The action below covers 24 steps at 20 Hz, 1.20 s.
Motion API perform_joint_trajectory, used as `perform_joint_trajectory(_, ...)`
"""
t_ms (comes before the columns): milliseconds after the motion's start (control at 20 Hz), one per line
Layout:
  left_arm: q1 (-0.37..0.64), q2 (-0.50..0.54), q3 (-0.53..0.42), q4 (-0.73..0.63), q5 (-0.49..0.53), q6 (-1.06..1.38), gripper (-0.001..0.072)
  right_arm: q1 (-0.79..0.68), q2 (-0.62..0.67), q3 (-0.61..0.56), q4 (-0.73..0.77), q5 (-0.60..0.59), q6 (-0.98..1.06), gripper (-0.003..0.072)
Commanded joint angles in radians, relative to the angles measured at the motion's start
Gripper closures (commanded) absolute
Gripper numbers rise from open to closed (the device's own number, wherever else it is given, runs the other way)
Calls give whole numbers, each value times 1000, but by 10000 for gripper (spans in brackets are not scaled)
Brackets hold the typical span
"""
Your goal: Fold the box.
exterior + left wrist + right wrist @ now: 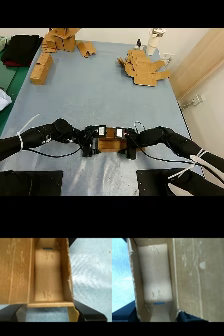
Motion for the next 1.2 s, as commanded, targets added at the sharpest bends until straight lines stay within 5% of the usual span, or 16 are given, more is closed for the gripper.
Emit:
perform_joint_trajectory(0,-9,0,-1,0,26,0,14,0,1,0,0,0,0,346)
perform_joint_trajectory(350,-21,-2,0,0,42,0,15,0,1,0,0,0,0,347)
perform_joint_trajectory(500,-21,-2,0,0,42,0,188,0,1,0,0,0,0,346)
perform_joint_trajectory(1150,-21,-2,0,0,40,0,189,0,1,0,0,0,0,346)
